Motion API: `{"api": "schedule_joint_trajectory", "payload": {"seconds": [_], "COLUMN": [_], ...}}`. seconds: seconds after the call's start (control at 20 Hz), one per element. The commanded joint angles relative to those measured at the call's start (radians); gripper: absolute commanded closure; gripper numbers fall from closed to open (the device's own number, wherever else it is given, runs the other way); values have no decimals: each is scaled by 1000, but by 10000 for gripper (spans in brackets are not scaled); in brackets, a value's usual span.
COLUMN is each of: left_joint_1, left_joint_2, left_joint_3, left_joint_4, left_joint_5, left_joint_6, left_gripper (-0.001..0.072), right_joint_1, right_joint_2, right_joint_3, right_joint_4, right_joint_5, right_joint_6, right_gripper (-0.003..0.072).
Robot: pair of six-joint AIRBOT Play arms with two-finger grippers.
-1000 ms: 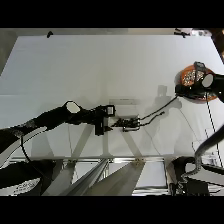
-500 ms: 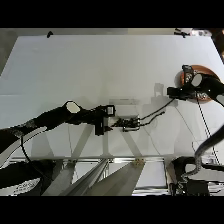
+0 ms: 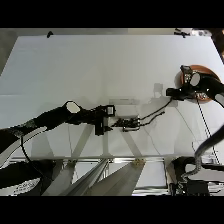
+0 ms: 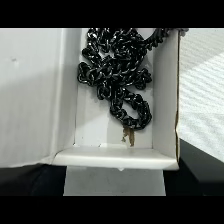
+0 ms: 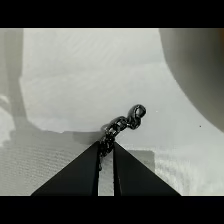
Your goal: Fold the box and place the chain.
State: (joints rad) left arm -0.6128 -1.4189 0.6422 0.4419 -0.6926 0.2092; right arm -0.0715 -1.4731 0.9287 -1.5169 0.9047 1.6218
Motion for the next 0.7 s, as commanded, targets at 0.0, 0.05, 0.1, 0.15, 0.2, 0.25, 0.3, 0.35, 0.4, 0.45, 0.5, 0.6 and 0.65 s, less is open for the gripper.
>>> {"api": "schedule_joint_trajectory", "payload": {"seconds": [0.0, 0.05, 0.1, 0.15, 0.2, 0.25, 0.3, 0.35, 0.4, 0.45, 0.5, 0.6, 0.65], "left_joint_1": [0, 0, 0, 0, 0, 0, 0, 0, 0, 0, 0, 0, 0], "left_joint_2": [0, 0, 0, 0, 0, 0, 0, 0, 0, 0, 0, 0, 0], "left_joint_3": [0, 0, 0, 0, 0, 0, 0, 0, 0, 0, 0, 0, 0], "left_joint_4": [0, 0, 0, 0, 0, 0, 0, 0, 0, 0, 0, 0, 0], "left_joint_5": [0, 0, 0, 0, 0, 0, 0, 0, 0, 0, 0, 0, 0], "left_joint_6": [0, 0, 0, 0, 0, 0, 0, 0, 0, 0, 0, 0, 0], "left_gripper": [338, 338, 338, 338, 338, 338, 338, 338, 338, 338, 338, 338, 338], "right_joint_1": [1, 1, 1, 1, 1, 1, 1, 1, 2, 7, 19, 66, 98], "right_joint_2": [14, 30, 52, 80, 113, 152, 196, 239, 289, 334, 383, 475, 515], "right_joint_3": [0, 0, 0, 0, 0, 0, 0, 0, 0, 0, 0, 0, 0], "right_joint_4": [-5, -6, -6, -7, -6, -5, -1, 7, 18, 34, 55, 102, 125], "right_joint_5": [26, 24, 22, 23, 25, 35, 53, 77, 113, 152, 190, 225, 228], "right_joint_6": [-4, -13, -32, -41, -60, -74, -98, -119, -145, -169, -188, -209, -210], "right_gripper": [672, 672, 672, 673, 673, 673, 673, 673, 673, 673, 673, 673, 673]}}
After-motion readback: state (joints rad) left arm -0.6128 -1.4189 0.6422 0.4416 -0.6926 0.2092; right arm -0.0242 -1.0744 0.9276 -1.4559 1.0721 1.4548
